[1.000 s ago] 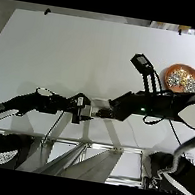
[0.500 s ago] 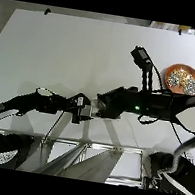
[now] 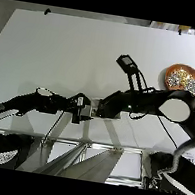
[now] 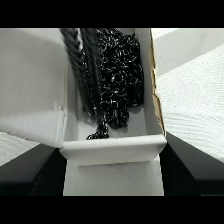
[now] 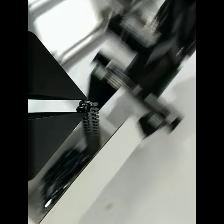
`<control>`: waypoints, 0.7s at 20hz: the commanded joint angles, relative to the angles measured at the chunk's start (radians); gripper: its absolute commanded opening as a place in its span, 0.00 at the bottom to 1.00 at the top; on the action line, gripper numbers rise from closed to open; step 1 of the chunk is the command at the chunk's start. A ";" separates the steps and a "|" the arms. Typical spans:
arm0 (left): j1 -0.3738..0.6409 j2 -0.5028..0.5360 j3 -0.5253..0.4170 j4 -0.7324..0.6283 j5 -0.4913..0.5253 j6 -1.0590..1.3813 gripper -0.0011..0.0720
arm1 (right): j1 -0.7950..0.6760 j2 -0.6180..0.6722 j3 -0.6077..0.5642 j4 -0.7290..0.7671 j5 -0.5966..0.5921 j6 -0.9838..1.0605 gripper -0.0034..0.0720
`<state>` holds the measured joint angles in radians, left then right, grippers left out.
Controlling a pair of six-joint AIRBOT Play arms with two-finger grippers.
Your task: Fold the box and place the chain.
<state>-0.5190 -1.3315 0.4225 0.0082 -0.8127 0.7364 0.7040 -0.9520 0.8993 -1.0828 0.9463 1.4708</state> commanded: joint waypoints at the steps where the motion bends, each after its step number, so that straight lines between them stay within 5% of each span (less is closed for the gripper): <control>1: 0.000 0.001 0.000 0.000 0.000 0.000 0.29 | 0.001 -0.037 0.001 -0.118 0.076 0.021 0.07; 3: 0.000 0.001 0.000 0.000 0.000 0.000 0.29 | 0.001 -0.058 0.001 -0.121 0.083 0.003 0.07; 6: 0.000 0.001 0.000 0.000 0.000 0.000 0.29 | 0.001 -0.094 0.014 -0.126 0.132 -0.078 0.42; 14: 0.000 0.001 0.000 0.000 0.000 0.000 0.29 | -0.124 -0.246 0.352 -0.158 0.331 -0.228 0.36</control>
